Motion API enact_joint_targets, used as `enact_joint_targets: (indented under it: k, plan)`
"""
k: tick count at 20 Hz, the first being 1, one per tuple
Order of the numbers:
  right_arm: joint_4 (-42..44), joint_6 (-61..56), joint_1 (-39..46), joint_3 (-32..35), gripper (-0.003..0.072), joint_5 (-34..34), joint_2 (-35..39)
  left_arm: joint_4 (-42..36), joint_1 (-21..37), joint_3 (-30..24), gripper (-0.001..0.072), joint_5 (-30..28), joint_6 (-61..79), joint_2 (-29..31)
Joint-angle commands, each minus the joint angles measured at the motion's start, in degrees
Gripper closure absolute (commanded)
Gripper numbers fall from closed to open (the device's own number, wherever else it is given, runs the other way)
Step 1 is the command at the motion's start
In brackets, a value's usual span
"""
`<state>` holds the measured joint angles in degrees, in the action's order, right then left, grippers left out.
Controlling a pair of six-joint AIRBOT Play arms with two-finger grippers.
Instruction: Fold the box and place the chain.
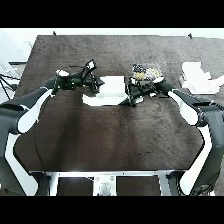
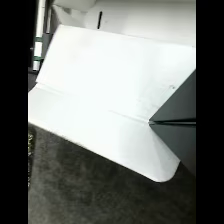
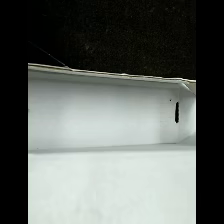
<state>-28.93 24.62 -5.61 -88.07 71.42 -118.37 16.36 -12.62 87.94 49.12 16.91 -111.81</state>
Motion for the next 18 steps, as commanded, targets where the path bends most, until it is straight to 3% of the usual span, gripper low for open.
enact_joint_targets:
  k: [1,12,18]
  plan:
    - [-0.04,0.0,0.02,0.02,0.0206,0.02,-0.04,2.38,-0.22,0.04,0.0693,-0.15,-2.01,-0.9]
    - [-0.07,0.0,0.02,0.02,0.0207,0.02,-0.04,6.05,-1.81,0.07,0.069,-1.64,-2.51,-1.46]
    - [-0.04,0.0,0.02,0.02,0.0207,0.02,-0.04,6.43,-1.79,0.96,0.0688,-2.01,-1.9,1.97]
